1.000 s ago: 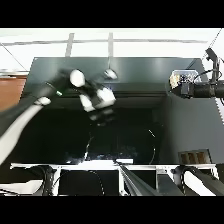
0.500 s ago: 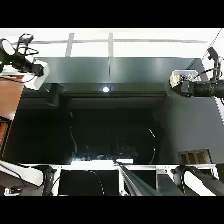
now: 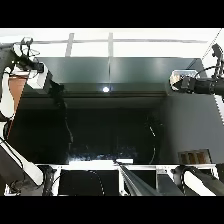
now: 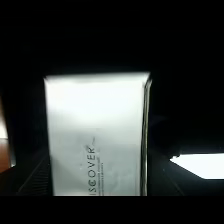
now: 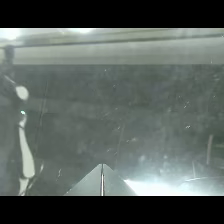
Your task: Fold the box and place the chain.
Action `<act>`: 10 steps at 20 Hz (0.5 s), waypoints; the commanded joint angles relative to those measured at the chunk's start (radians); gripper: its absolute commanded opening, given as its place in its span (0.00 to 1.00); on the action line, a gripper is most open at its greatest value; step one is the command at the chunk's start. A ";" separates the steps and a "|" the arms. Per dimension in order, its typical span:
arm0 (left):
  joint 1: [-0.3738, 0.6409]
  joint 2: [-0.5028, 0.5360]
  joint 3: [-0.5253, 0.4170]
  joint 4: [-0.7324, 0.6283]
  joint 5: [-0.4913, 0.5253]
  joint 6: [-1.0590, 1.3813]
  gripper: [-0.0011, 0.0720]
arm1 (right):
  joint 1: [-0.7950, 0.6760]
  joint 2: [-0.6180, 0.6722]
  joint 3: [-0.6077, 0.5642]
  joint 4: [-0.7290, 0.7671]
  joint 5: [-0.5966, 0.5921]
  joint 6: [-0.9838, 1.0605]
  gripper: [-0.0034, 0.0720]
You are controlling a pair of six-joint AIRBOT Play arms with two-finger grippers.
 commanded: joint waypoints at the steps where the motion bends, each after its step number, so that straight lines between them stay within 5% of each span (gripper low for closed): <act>1: -0.047 0.093 0.063 0.105 -0.001 -0.021 0.97 | 0.000 -0.001 0.001 -0.003 -0.045 -0.001 0.06; 2: -0.063 0.151 0.060 0.098 -0.003 -0.055 0.94 | 0.000 -0.001 0.001 -0.003 -0.056 -0.001 0.06; 3: -0.081 0.209 0.052 0.084 -0.029 -0.092 0.81 | 0.000 0.000 0.002 -0.003 -0.054 -0.001 0.06; 4: -0.099 0.264 0.035 0.056 -0.074 -0.117 0.30 | 0.000 0.000 0.002 -0.004 -0.037 -0.005 0.06; 5: -0.118 0.326 0.003 0.005 -0.131 -0.126 0.05 | 0.000 0.002 0.004 -0.026 0.006 -0.034 0.06; 6: -0.137 0.387 -0.050 -0.050 -0.160 -0.135 0.05 | 0.014 0.005 0.003 -0.092 0.046 -0.080 0.06; 8: -0.206 0.551 -0.237 -0.074 -0.147 -0.316 0.05 | 0.085 0.030 -0.020 -0.323 -0.056 0.001 0.05; 10: -0.314 0.788 -0.563 -0.066 0.050 -0.337 0.05 | 0.109 0.081 -0.103 -0.341 -0.269 -0.031 0.05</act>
